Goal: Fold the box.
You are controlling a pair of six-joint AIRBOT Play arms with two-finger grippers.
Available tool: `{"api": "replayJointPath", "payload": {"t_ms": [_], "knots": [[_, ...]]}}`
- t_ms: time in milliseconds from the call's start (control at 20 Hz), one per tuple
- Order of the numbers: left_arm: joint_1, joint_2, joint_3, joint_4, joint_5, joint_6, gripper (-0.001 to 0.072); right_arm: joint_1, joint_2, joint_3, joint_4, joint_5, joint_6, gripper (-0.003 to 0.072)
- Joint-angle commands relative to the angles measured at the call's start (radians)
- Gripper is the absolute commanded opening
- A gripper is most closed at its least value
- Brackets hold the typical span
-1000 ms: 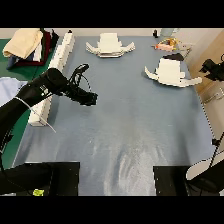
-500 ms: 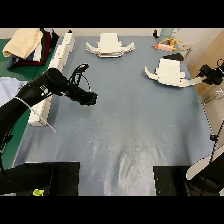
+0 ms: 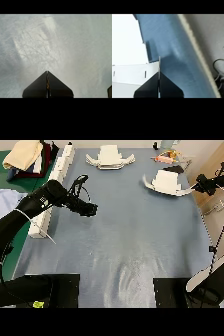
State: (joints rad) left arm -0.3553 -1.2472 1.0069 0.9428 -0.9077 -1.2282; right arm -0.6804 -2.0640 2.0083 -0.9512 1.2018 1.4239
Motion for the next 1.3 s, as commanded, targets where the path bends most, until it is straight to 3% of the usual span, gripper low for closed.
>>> {"api": "replayJointPath", "payload": {"t_ms": [0,150,350,600,800,950,1100,1250], "knots": [[0.000,0.000,0.000,-0.004,0.033,0.000,0.0019,0.013,0.009,0.013,0.087,0.143,-0.018,0.0001],[0.000,0.000,0.000,-0.005,0.032,-0.002,0.0019,0.047,0.057,-0.036,0.095,0.205,-0.018,-0.0001],[0.000,0.001,0.000,-0.005,0.011,-0.003,0.0019,0.121,0.246,-0.229,0.086,0.191,-0.029,-0.0001],[0.000,0.026,-0.001,0.000,-0.001,-0.001,0.0018,0.215,0.567,-0.633,0.050,0.089,-0.032,-0.0001],[0.001,0.085,-0.010,0.008,-0.106,0.020,0.0018,0.307,0.860,-1.024,0.050,-0.060,-0.029,-0.0001],[0.002,0.139,-0.066,0.008,-0.140,0.039,0.0018,0.372,1.068,-1.281,0.040,-0.135,0.012,-0.0001],[0.002,0.169,-0.116,0.006,-0.140,0.039,0.0018,0.402,1.200,-1.450,-0.026,-0.157,0.089,-0.0001],[0.001,0.169,-0.121,0.001,-0.139,0.038,0.0018,0.402,1.226,-1.525,-0.030,-0.142,0.105,0.0004]]}}
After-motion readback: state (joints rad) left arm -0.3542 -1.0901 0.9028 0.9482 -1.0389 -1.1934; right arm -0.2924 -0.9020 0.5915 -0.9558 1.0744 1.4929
